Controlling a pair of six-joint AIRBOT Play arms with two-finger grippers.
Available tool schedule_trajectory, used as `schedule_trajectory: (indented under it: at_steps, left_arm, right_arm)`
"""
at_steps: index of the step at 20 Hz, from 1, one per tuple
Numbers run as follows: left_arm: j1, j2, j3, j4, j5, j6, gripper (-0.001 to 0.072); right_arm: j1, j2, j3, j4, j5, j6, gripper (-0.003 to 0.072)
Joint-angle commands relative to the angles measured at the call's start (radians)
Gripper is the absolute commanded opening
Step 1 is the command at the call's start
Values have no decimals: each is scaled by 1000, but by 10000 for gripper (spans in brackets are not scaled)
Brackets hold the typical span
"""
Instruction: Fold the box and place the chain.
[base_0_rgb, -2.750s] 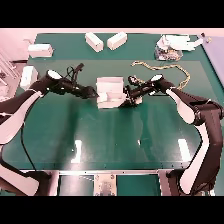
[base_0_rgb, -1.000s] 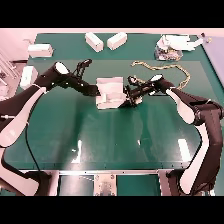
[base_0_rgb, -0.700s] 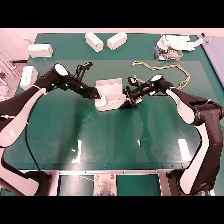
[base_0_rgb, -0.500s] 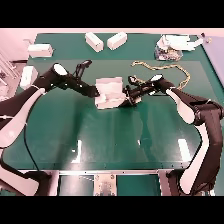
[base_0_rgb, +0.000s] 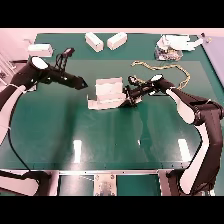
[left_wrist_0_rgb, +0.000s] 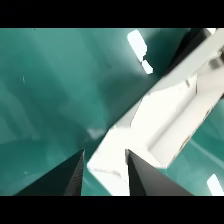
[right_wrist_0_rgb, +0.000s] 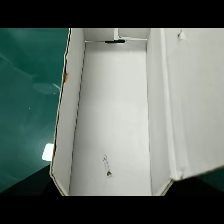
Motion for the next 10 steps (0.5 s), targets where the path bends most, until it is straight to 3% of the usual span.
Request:
schedule_trajectory:
  at_steps: [1, 5, 10]
  left_arm:
    - [12, 15, -94, 49, 4, -58, 243]
    - [11, 15, -231, -3, 27, -97, 229]
    - [-38, 15, -303, -128, 69, -63, 230]
  right_arm:
    - [0, 0, 0, 0, 1, -1, 498]
    - [0, 0, 0, 0, 1, -1, 498]
    - [0, 0, 0, 0, 1, -1, 498]
